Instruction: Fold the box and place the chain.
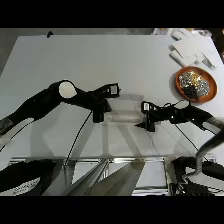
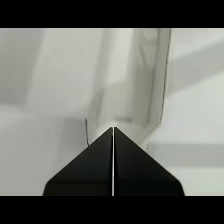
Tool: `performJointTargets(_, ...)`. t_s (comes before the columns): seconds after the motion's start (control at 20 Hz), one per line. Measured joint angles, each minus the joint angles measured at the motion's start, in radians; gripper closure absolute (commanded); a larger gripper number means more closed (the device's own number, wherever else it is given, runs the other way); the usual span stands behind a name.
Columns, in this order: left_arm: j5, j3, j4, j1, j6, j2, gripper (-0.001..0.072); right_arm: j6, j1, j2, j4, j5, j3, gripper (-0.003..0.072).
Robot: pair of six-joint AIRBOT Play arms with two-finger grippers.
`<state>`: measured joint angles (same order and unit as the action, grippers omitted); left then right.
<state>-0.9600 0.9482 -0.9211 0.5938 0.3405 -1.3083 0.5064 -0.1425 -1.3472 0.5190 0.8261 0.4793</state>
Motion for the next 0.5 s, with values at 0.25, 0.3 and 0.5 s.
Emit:
performJointTargets(0.25,-0.092,-0.006,-0.085,-0.034,0.000,-0.059,0.0589,0.000,0.000,0.000,0.000,0.000,0.000,0.0290)
performJointTargets(0.3,-0.108,-0.006,-0.089,-0.038,-0.005,-0.065,0.0548,0.000,0.000,0.000,0.000,0.000,0.000,0.0290)
performJointTargets(0.5,-0.124,-0.008,-0.105,-0.052,-0.040,-0.077,0.0548,0.000,0.000,0.000,0.000,0.000,0.000,0.0290)
